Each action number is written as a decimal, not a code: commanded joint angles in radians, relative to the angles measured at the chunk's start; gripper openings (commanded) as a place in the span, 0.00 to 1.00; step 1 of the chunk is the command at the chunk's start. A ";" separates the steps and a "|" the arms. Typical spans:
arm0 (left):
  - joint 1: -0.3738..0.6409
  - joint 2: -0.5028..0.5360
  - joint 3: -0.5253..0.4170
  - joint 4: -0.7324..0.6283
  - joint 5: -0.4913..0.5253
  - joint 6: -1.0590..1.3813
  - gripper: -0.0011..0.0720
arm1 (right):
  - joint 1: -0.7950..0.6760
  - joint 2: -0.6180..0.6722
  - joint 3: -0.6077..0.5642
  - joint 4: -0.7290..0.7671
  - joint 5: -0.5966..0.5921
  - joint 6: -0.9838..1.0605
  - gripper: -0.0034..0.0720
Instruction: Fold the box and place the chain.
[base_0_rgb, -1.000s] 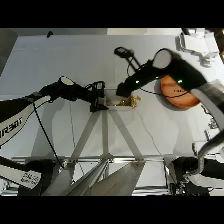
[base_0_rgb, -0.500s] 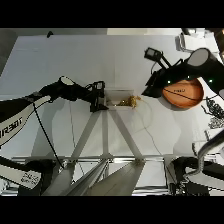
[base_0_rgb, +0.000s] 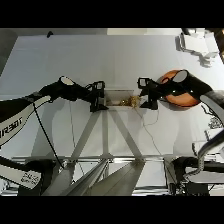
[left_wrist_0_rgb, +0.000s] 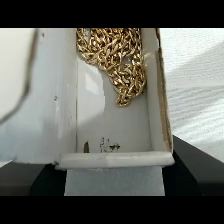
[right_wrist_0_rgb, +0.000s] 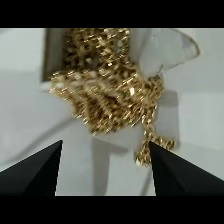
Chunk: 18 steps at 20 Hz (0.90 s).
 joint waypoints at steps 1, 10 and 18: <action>0.000 0.000 0.000 0.000 0.000 0.000 0.32 | 0.006 -0.062 -0.010 0.087 -0.049 -0.103 0.84; 0.000 0.000 0.000 0.000 0.000 0.000 0.32 | 0.012 -0.117 -0.010 0.149 -0.126 -0.105 0.77; 0.000 0.000 0.000 0.000 0.000 0.000 0.32 | 0.018 -0.095 -0.010 -0.062 -0.111 0.109 0.06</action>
